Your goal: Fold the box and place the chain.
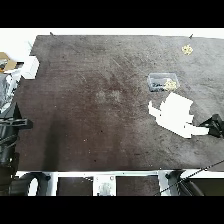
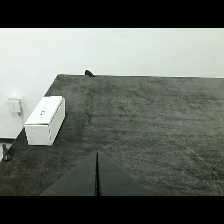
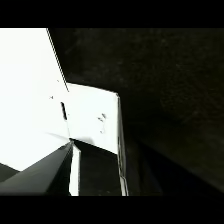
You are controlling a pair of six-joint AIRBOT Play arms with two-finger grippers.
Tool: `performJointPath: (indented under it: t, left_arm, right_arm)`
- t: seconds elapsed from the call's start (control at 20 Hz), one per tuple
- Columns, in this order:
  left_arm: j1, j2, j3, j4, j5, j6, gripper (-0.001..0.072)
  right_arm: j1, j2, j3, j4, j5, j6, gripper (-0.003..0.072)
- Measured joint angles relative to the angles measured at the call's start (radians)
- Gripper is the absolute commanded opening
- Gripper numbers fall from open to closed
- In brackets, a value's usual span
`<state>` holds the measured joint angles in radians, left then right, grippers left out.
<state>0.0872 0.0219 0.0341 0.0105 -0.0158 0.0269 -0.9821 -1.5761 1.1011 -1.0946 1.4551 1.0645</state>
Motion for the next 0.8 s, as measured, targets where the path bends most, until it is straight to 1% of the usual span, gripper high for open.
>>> performJointPath:
  t: [0.15,0.3,0.35,0.4,0.45,0.55,0.8]
  left_arm:
    - [0.000,0.000,0.000,0.000,0.000,0.000,0.0012]
    - [0.000,0.000,0.000,0.000,0.000,0.000,0.0011]
    - [0.000,0.000,0.000,0.000,0.000,0.000,0.0011]
    - [0.000,0.000,0.000,0.000,0.000,0.000,0.0012]
    - [0.000,0.000,0.000,0.000,0.000,0.000,0.0012]
    - [0.000,0.000,0.000,0.000,0.000,0.000,0.0012]
    - [0.000,0.000,0.000,0.000,0.000,0.000,0.0012]
  right_arm:
    - [0.003,-0.032,-0.017,0.015,0.011,-0.023,0.0259]
    - [0.002,-0.045,-0.039,0.032,-0.007,-0.047,0.0256]
    - [0.002,-0.047,-0.047,0.043,-0.014,-0.061,0.0186]
    - [0.002,-0.049,-0.052,0.054,-0.018,-0.074,0.0094]
    - [0.002,-0.050,-0.056,0.064,-0.017,-0.088,0.0023]
    - [0.002,-0.051,-0.061,0.077,-0.006,-0.120,0.0005]
    - [0.002,-0.020,-0.066,0.070,0.110,-0.179,0.0004]
